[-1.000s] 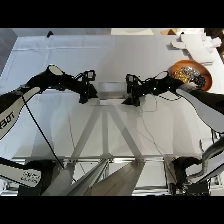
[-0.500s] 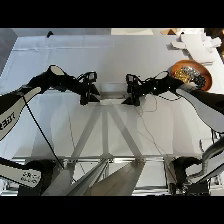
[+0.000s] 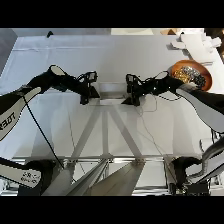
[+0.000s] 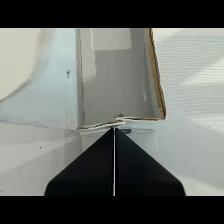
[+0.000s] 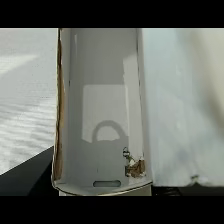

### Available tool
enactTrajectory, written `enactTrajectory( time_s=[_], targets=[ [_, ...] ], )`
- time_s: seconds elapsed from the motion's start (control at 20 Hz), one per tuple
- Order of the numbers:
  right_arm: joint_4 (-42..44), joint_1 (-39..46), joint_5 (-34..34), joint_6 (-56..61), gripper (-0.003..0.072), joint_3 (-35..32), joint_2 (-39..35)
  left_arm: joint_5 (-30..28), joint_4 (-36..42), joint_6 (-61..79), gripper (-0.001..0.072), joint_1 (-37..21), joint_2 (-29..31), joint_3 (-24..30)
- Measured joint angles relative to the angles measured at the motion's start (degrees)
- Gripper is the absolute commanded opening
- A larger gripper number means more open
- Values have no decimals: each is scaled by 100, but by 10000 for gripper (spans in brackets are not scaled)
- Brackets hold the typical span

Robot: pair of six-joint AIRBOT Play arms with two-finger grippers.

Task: Fold the box and place the chain.

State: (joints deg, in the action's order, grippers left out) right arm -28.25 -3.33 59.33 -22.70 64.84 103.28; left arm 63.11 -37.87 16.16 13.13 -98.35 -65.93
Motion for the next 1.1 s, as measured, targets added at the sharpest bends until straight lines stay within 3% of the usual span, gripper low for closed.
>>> enactTrajectory(
  time_s=[0.2,0.25,0.3,0.35,0.4,0.6,0.65,0.7,0.75,0.8,1.1],
  targets=[
    [-9,0,0,0,458,0,0,-83,70,37,12,72,0,0],
    [-7,0,-2,0,458,0,0,-144,138,39,40,98,0,0],
    [-2,0,-2,0,458,0,0,-210,210,42,160,125,0,0],
    [-2,0,2,-2,458,0,0,-269,256,44,336,151,0,0],
    [9,0,-24,7,458,0,0,-337,299,42,438,170,0,0],
    [-4,2,-26,4,458,2,0,-459,350,42,442,216,0,2],
    [-4,2,-22,2,458,2,0,-457,356,42,439,219,0,2],
    [-4,2,-17,2,458,2,0,-452,358,39,364,223,0,4],
    [-7,2,-9,2,458,2,0,-450,361,37,150,225,0,4],
    [-4,0,20,0,458,2,0,-455,404,33,7,227,0,4],
    [-2,-7,20,-7,458,0,0,-391,389,20,5,199,149,2]
  ],
)
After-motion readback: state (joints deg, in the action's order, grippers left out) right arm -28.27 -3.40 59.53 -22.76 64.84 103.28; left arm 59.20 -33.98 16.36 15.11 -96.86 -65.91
